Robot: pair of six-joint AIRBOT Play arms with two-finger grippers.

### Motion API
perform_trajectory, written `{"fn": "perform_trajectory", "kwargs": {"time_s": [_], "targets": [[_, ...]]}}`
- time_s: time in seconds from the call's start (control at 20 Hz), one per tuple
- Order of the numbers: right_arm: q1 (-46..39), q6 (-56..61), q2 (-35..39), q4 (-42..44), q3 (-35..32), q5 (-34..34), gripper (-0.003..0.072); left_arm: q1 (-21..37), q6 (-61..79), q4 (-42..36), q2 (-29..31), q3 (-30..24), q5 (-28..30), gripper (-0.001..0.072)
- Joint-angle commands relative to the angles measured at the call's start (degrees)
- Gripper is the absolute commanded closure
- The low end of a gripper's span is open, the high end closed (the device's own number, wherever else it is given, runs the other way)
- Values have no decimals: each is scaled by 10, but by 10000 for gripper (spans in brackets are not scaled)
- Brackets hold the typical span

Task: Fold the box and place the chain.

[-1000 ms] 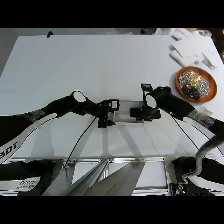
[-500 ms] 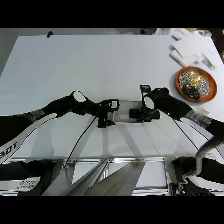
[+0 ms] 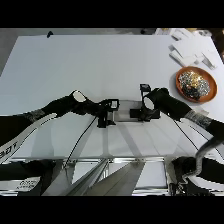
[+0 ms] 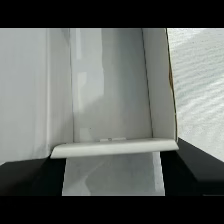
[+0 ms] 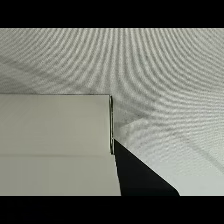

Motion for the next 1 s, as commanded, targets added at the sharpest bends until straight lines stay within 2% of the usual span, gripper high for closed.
{"fn": "perform_trajectory", "kwargs": {"time_s": [0.0,0.2,0.25,0.3,0.35,0.45,0.55,0.75,0.8,0.85,0.95], "targets": [[1,-25,6,-2,1,1,517,0,1,0,0,0,0,570],[0,-151,52,-37,1,85,480,0,1,0,0,0,0,570],[0,-173,71,-48,1,113,419,0,1,0,0,0,0,570],[-3,-204,91,-51,2,136,301,0,1,0,0,0,0,570],[-9,-232,111,-51,10,168,259,0,1,0,0,0,0,570],[-33,-269,141,-65,47,211,260,0,1,0,0,0,0,570],[-83,-317,149,-83,99,208,260,0,1,0,0,0,0,570],[-244,-382,146,-94,157,99,286,0,1,0,0,0,0,570],[-288,-395,144,-94,157,67,337,0,1,0,0,0,0,570],[-328,-408,136,-94,159,49,428,0,1,0,0,0,0,570],[-402,-410,101,-91,160,23,432,0,1,0,0,0,0,570]]}}
